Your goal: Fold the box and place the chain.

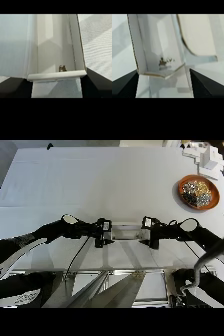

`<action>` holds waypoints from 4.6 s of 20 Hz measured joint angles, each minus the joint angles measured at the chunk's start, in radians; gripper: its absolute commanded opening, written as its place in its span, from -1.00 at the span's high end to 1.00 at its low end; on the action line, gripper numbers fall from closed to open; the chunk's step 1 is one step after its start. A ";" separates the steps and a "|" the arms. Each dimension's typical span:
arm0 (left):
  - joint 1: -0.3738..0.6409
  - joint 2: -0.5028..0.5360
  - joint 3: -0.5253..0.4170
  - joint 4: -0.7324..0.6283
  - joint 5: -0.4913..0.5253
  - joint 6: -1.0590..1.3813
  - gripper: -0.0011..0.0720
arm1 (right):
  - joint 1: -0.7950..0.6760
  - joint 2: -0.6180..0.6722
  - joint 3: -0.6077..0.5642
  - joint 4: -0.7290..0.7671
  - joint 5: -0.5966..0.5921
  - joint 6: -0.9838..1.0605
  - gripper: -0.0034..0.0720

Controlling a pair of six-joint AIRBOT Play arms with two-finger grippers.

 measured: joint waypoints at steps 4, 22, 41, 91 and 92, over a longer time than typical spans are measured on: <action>0.000 0.000 0.000 0.000 -0.001 0.000 0.79 | 0.000 0.139 0.000 -0.129 0.042 0.162 -0.77; 0.000 0.000 0.000 0.000 -0.004 0.000 0.79 | 0.114 0.112 0.000 0.341 -0.262 0.362 0.87; 0.000 0.000 0.000 0.002 -0.006 0.002 0.79 | 0.122 0.113 0.079 0.233 -0.168 0.365 0.86; 0.000 0.000 0.000 0.000 -0.006 0.000 0.79 | 0.183 0.011 0.007 -0.070 -0.157 0.073 -0.84; 0.000 0.000 0.000 0.000 -0.006 0.000 0.79 | 0.183 0.011 0.006 -0.069 -0.160 0.073 -0.82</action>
